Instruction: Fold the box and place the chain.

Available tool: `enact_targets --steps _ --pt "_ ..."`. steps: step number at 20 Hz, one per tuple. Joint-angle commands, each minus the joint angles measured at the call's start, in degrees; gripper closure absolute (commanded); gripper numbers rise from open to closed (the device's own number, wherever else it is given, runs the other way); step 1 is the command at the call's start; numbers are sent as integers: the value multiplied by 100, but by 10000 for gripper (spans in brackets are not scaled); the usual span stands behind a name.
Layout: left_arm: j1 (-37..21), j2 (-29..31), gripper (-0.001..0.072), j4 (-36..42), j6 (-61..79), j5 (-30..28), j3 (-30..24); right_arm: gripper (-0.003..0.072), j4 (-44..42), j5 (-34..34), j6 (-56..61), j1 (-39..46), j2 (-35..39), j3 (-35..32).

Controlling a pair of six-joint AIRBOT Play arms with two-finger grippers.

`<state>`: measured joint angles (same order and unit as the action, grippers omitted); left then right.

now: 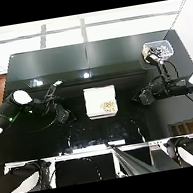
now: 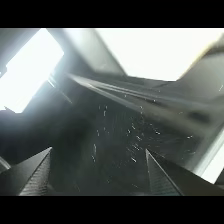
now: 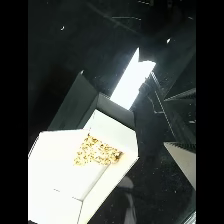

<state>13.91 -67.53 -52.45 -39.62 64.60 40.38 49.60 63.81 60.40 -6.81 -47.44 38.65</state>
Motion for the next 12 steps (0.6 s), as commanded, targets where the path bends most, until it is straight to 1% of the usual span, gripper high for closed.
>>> enact_targets --steps 1,4,6,9,12 --pt "358 -55 -11 348 2874 -640 -72 375 0 0 7 2 2 -4" --pt "691 -186 -7 365 4199 -1196 -70 375 0 -2 7 2 2 -4" --pt "785 -400 -6 507 4419 -1410 -70 376 0 -13 9 2 2 -4" --pt "787 -715 -6 570 4417 -1445 -70 376 0 -125 7 2 2 -4" --pt "787 -881 -6 1023 4441 -1471 -70 376 -2 -225 7 2 2 -4"
